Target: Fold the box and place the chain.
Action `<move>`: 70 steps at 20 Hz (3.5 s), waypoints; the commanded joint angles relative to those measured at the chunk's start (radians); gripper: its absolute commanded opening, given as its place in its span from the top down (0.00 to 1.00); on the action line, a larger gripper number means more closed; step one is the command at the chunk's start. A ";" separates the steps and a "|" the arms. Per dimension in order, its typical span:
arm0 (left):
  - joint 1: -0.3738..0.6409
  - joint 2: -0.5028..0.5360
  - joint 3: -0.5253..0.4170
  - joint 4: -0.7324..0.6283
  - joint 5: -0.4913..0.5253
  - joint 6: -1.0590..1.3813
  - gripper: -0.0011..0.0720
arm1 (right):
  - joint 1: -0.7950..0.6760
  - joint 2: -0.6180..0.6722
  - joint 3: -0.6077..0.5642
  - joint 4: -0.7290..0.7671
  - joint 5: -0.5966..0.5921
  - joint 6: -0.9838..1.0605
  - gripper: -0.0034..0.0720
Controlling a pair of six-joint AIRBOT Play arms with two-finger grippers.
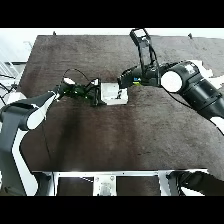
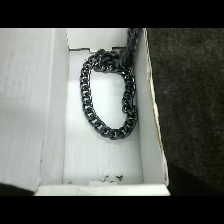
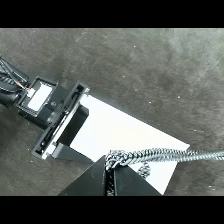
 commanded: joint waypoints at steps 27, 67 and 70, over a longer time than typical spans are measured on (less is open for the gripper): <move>0.001 0.000 0.000 0.000 0.000 0.001 0.41 | -0.276 -0.159 -0.098 -0.176 -0.103 0.121 0.49; 0.001 0.000 0.000 0.000 0.000 0.000 0.41 | -0.272 -0.063 0.115 0.166 0.043 -0.228 0.95; 0.001 0.000 0.000 0.000 0.000 0.000 0.41 | -0.216 -0.051 0.115 0.165 0.069 -0.225 0.95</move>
